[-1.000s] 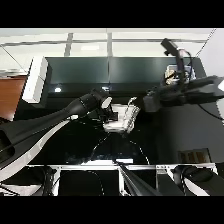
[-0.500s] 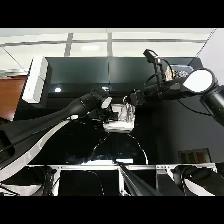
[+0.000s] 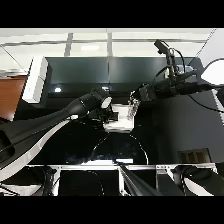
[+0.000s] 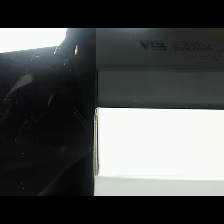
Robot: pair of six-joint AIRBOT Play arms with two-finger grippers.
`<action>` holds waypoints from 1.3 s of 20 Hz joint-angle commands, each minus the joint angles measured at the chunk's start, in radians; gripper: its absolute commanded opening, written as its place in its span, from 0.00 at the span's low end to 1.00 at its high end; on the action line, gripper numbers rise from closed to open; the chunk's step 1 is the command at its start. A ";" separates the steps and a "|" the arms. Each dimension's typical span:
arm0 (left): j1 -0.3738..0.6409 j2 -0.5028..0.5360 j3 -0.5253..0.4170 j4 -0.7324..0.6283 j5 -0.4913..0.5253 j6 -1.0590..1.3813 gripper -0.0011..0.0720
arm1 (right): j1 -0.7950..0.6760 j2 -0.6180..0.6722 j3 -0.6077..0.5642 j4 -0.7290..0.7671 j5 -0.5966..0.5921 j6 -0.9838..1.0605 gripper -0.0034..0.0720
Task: Fold the box and place the chain.
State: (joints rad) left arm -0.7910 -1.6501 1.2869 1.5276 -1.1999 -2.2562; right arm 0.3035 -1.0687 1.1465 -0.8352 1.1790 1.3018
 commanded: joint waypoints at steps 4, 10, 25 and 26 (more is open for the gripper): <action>-0.001 0.000 0.000 0.000 0.000 0.000 0.05 | 0.037 0.007 -0.066 -0.008 0.037 0.003 0.06; -0.001 0.000 0.000 0.000 0.000 0.000 0.05 | 0.147 -0.009 -0.230 0.021 -0.310 0.052 0.06; -0.001 0.000 0.000 0.000 0.014 0.000 0.05 | 0.145 -0.089 -0.293 -0.069 -0.266 0.119 0.32; -0.001 0.000 0.000 0.000 0.015 0.000 0.05 | 0.125 -0.084 -0.293 -0.085 -0.232 0.119 0.33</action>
State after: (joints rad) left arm -0.7910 -1.6501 1.2869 1.5272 -1.1889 -2.2559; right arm 0.4580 -1.1561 0.8547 -0.8909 0.8848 1.4185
